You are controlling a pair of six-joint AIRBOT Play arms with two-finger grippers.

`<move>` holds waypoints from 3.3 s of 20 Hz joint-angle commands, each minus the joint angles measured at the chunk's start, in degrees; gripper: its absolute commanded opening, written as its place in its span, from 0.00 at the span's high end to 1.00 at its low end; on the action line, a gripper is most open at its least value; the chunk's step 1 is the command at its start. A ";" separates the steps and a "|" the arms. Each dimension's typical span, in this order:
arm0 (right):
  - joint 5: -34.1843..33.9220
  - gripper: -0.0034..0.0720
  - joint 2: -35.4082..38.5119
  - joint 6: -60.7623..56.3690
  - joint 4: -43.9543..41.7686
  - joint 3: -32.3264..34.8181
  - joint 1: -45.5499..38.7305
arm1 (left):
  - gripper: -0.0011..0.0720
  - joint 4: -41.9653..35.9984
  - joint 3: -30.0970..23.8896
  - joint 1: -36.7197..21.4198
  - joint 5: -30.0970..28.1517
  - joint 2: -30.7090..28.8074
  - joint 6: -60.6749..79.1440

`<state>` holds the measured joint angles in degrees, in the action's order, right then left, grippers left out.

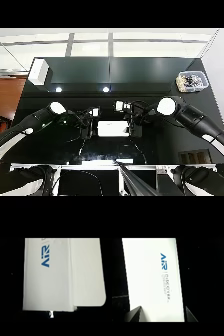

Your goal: Fold the box and place the chain.

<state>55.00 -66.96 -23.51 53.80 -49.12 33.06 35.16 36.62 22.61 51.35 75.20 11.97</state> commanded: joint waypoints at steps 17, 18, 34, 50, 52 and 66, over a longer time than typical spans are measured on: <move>-2.71 0.32 -2.89 -2.25 -4.26 -0.17 1.92 | 0.44 0.00 0.02 0.02 0.31 0.04 0.02; -2.49 0.32 -2.84 -3.06 -4.24 -0.42 1.92 | 0.44 0.00 0.02 0.02 0.31 0.04 0.02; -3.85 0.55 -3.08 -3.74 -3.34 -0.74 1.92 | 0.43 0.02 0.02 0.02 0.28 0.04 0.02; -3.76 0.55 -3.96 -3.93 -2.80 -0.74 1.95 | 0.44 0.17 0.02 0.02 0.28 0.02 0.02; -3.30 0.55 -3.96 -3.93 -2.80 -0.74 1.95 | 0.44 0.17 0.02 0.02 0.28 0.02 0.02; -0.81 0.53 -3.96 -4.15 -2.67 -0.74 1.95 | 0.44 0.17 0.02 0.02 0.28 0.02 0.02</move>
<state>54.00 -70.87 -27.49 51.05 -49.87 34.96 35.40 36.62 22.61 51.68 75.20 12.05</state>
